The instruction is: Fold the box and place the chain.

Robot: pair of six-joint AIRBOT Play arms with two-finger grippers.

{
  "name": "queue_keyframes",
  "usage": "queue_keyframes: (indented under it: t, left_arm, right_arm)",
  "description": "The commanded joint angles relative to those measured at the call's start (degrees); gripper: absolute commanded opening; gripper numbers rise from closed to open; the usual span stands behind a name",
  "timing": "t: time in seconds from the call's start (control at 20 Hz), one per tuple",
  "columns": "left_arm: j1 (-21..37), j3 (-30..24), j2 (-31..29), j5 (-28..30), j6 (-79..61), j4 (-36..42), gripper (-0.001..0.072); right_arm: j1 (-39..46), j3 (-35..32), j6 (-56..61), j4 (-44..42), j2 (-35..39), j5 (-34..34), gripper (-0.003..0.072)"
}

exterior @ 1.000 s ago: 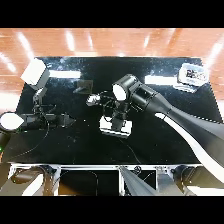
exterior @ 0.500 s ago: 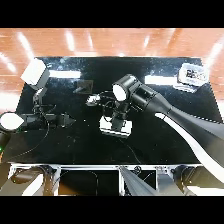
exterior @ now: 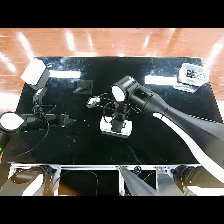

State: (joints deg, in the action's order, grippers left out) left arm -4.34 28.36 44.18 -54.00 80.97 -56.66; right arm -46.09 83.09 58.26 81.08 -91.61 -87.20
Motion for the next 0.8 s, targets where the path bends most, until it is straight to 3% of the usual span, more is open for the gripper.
queue_keyframes:
  t: [0.0,0.15,0.75]
  left_arm:
    - [0.0,0.0,0.0,0.0,0.0,0.0,0.0508]
    - [0.0,0.0,0.0,0.0,0.0,0.0,0.0507]
    - [0.0,0.0,0.0,0.0,0.0,0.0,0.0508]
  right_arm:
    - [0.0,0.0,-0.7,-1.9,-0.2,-0.8,0.0254]
    - [0.0,0.0,-0.9,-3.5,-0.5,-2.3,0.0292]
    - [0.0,0.0,-0.9,-3.0,-0.6,-1.8,0.0295]
